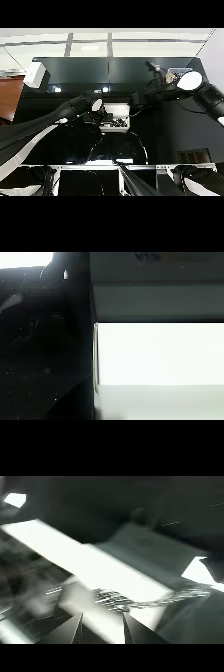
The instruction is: Fold the box and place the chain.
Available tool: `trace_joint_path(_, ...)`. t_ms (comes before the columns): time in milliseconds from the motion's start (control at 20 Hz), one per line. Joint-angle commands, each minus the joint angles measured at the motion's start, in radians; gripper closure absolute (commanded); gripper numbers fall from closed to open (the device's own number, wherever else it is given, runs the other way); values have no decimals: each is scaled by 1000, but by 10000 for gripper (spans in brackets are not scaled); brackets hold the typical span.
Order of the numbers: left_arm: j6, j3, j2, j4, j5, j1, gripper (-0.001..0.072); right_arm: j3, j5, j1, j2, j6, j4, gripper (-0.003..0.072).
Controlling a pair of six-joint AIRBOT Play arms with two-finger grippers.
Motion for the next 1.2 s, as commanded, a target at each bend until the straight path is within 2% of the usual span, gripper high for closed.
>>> trace_joint_path(0,1,1,0,0,5,1,681,-17,-30,-199,10,18,-227,372)
trace_joint_path(100,1,1,0,0,5,1,681,-90,-205,-294,6,159,-383,370)
trace_joint_path(150,1,1,0,0,5,1,681,-140,-308,-325,0,232,-426,282)
trace_joint_path(200,1,1,0,0,5,1,681,-172,-384,-346,-17,259,-426,19)
trace_joint_path(300,0,1,0,-1,4,1,681,-166,-478,-370,-97,282,-383,16)
trace_joint_path(400,0,1,0,-1,3,1,681,-102,-521,-387,-201,302,-325,17)
trace_joint_path(550,0,1,0,-1,4,1,681,60,-475,-391,-383,315,-282,18)
trace_joint_path(700,0,1,0,-1,4,1,681,193,-422,-391,-510,315,-269,19)
trace_joint_path(750,0,1,0,-1,3,1,681,217,-417,-391,-527,315,-266,216)
trace_joint_path(800,0,1,0,-1,4,1,681,228,-418,-391,-528,313,-267,482)
trace_joint_path(850,1,1,0,-1,4,1,681,238,-395,-392,-526,305,-267,675)
trace_joint_path(1000,1,1,0,-1,8,1,681,253,-242,-394,-488,208,-274,673)
trace_joint_path(1150,1,1,0,-1,7,1,681,253,-79,-372,-324,16,-273,674)
